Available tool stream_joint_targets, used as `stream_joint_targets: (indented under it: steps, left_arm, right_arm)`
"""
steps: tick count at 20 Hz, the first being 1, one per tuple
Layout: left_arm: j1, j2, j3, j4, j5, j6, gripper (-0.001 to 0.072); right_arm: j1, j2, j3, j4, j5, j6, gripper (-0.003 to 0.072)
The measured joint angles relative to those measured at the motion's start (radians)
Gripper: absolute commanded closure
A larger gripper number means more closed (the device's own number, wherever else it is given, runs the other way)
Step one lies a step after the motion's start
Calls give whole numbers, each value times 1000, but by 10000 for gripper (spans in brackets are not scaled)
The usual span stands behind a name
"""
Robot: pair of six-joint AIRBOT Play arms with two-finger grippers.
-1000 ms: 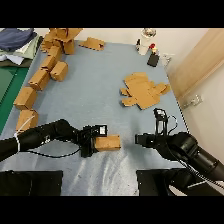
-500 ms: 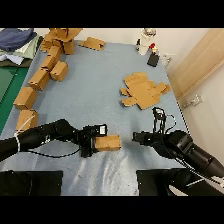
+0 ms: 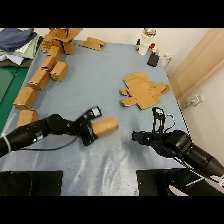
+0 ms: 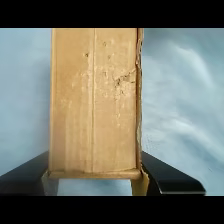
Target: Fold the box.
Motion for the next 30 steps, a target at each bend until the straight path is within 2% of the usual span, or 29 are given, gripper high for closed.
stream_joint_targets:
  steps: [3, 6, 9, 11, 15, 21, 30]
  left_arm:
    - [146, 34, 9, 72, 33, -156, 244]
    - [338, 39, 24, 148, 52, -291, 243]
    - [504, -1, 64, 185, 59, -363, 244]
    - [571, -56, 112, 196, 52, -387, 244]
    - [631, -188, 225, 208, 55, -415, 244]
    - [666, -384, 404, 230, 81, -490, 244]
    - [675, -590, 668, 235, 128, -549, 243]
  right_arm:
    - [0, 0, 0, 0, 7, 0, 683]
    - [0, 0, 0, 0, 17, 1, 683]
    - [0, 0, 0, 1, 27, 1, 683]
    - [0, 0, 0, 1, 40, 1, 683]
    - [0, 0, 1, 1, 72, 0, 683]
    - [0, 0, 5, 3, 93, 0, 683]
    - [0, 0, 5, 6, 118, 0, 683]
